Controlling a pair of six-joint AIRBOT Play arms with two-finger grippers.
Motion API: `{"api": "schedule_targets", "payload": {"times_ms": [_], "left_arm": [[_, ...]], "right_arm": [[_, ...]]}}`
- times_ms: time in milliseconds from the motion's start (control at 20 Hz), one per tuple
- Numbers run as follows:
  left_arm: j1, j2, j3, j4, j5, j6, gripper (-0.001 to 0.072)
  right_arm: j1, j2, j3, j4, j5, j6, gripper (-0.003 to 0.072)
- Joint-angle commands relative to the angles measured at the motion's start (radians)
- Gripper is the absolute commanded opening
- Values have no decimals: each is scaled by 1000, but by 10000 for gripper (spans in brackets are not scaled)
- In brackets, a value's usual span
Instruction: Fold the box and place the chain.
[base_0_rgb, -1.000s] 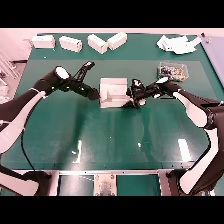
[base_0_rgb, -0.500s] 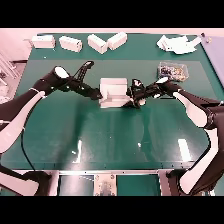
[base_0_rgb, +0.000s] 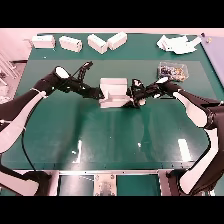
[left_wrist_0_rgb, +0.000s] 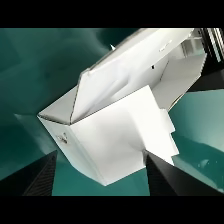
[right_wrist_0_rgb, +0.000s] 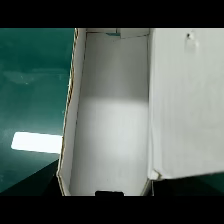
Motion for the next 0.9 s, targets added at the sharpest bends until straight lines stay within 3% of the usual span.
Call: {"api": "schedule_targets", "payload": {"times_ms": [0,300,450,850], "left_arm": [[-19,0,0,6,49,-68,606],[-42,0,0,102,53,-192,605],[-42,0,0,175,48,-255,527],[-55,0,1,99,64,-266,528]], "right_arm": [[1,0,0,0,0,0,335],[1,0,0,0,0,0,335],[1,0,0,0,0,0,335],[1,0,0,0,0,0,335]]}}
